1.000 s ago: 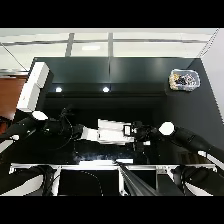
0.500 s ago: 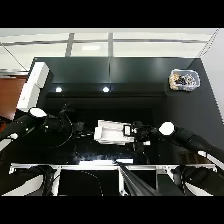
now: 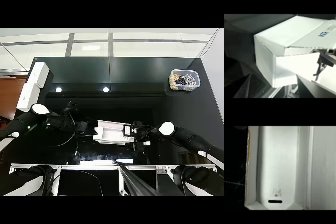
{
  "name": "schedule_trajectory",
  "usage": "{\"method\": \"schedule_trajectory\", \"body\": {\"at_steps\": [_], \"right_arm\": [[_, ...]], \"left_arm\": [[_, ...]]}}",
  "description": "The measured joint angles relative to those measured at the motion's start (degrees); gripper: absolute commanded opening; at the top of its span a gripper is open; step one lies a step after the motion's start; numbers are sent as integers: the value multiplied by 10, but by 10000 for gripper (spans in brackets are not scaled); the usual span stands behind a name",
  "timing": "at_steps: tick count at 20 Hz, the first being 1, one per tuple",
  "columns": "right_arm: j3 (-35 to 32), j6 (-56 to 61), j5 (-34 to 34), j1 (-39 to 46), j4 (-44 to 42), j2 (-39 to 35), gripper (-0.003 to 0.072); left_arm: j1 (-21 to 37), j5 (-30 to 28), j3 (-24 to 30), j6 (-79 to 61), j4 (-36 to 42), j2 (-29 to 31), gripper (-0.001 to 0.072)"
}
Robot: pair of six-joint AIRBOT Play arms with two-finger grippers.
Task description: Fold the box and place the chain.
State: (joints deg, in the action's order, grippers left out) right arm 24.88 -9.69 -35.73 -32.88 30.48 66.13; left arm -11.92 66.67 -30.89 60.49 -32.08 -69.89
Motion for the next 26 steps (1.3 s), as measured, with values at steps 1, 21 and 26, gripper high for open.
{"method": "schedule_trajectory", "body": {"at_steps": [1,21,26], "right_arm": [[0,0,0,0,0,0,171],[0,0,0,0,0,0,172],[0,0,0,0,0,0,171]], "left_arm": [[-12,-14,-1,8,0,0,641],[-134,-60,-91,221,-146,0,622],[-187,-47,-138,287,-201,0,512]]}}
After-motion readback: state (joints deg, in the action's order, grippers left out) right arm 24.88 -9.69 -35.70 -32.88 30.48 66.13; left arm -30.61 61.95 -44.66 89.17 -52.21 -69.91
